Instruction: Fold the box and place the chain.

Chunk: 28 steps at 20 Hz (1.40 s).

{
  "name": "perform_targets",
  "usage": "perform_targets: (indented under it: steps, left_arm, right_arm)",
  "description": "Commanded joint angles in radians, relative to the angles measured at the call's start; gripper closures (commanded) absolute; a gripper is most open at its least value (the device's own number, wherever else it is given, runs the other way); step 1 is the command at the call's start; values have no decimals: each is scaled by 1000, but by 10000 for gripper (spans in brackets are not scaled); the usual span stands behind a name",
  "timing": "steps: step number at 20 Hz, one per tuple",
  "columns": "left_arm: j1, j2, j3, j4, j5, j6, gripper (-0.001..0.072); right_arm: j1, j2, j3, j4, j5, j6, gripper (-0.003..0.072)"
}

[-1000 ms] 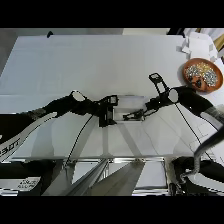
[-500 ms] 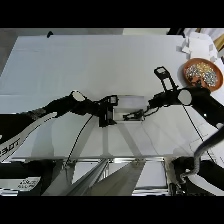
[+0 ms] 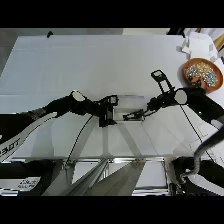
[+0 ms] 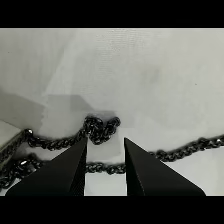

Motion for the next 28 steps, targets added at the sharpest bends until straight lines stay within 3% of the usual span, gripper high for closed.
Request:
perform_targets:
  steps: [1,4,7,8,11,12,14,19,28]
  left_arm:
    - [0,0,0,0,0,0,458]
    - [0,0,0,0,0,0,457]
    - [0,0,0,0,0,0,457]
    - [0,0,0,0,0,0,457]
    - [0,0,0,0,0,0,457]
    - [0,0,0,0,0,0,457]
    - [0,0,0,0,0,0,457]
    - [0,0,0,0,0,0,457]
    - [0,0,0,0,0,0,457]
  right_arm:
    - [2,-63,0,4,-6,-4,431]
    - [14,-87,0,3,-18,-4,433]
    - [45,-94,0,-3,-31,-5,483]
    - [45,-95,0,-4,-30,-4,536]
    - [44,-95,0,-16,-12,-3,554]
    - [44,-95,0,-16,-6,-3,615]
    - [44,-95,0,-16,2,-3,652]
    - [44,-87,0,-15,13,-3,679]
    - [44,196,0,29,46,-5,680]
